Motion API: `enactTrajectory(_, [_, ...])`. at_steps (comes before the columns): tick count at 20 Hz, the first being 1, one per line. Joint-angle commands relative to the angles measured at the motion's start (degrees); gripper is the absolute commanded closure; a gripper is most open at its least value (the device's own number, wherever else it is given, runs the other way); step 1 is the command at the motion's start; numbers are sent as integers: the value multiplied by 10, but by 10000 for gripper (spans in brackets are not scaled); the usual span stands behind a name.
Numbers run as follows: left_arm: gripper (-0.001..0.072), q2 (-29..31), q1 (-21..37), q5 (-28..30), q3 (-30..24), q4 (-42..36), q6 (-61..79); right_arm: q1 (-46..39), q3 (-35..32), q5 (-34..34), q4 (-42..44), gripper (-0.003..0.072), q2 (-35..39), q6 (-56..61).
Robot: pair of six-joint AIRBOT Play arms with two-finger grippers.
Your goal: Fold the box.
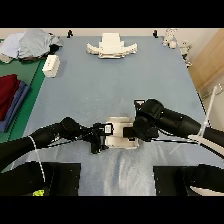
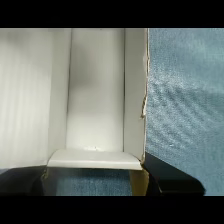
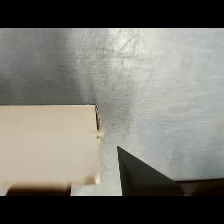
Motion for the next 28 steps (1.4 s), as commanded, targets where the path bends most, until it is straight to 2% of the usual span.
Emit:
enactTrajectory(1, [189, 0, 0, 0, 0, 0, 0, -1, 25, -50, -35, 273, 46, -12])
enactTrajectory(2, [189, 0, 0, 0, 0, 0, 0, -9, 27, -62, -50, 431, 64, -12])
enactTrajectory(3, [189, 0, 0, 0, 0, 0, 0, -24, 26, -71, -60, 548, 76, -23])
enactTrajectory(5, [189, 0, 0, 0, 0, 0, 0, -93, 26, -78, -65, 678, 86, -74])
enactTrajectory(8, [188, 0, 0, 0, 0, 0, 0, -238, 26, -29, 16, 685, 64, -205])
enactTrajectory(9, [189, 0, 0, 0, 0, 0, 0, -288, 26, 1, 77, 685, 47, -262])
enactTrajectory(11, [189, 0, 0, 0, 0, 0, 0, -389, 26, 45, 272, 685, -7, -412])
enactTrajectory(13, [189, 0, 0, 0, 0, 0, 0, -464, 26, 23, 462, 685, -76, -556])
enactTrajectory(14, [189, 0, 0, 0, 0, 0, 0, -485, 28, -6, 524, 685, -114, -606])
enactTrajectory(15, [189, 0, 0, 0, 0, 0, 0, -493, 33, -35, 551, 685, -149, -638])
enactTrajectory(18, [189, 0, 0, 0, 0, 0, 0, -473, 54, -120, 563, 685, -233, -697])
enactTrajectory(20, [188, 0, 0, 0, 0, 0, 0, -441, 56, -147, 566, 685, -251, -749])
enactTrajectory(24, [189, 0, 0, 0, 0, 0, 0, -394, 56, -181, 559, 685, -233, -824])
enactTrajectory(28, [189, 0, 0, 0, 0, 0, 0, -368, 55, -147, 520, 685, -158, -857])
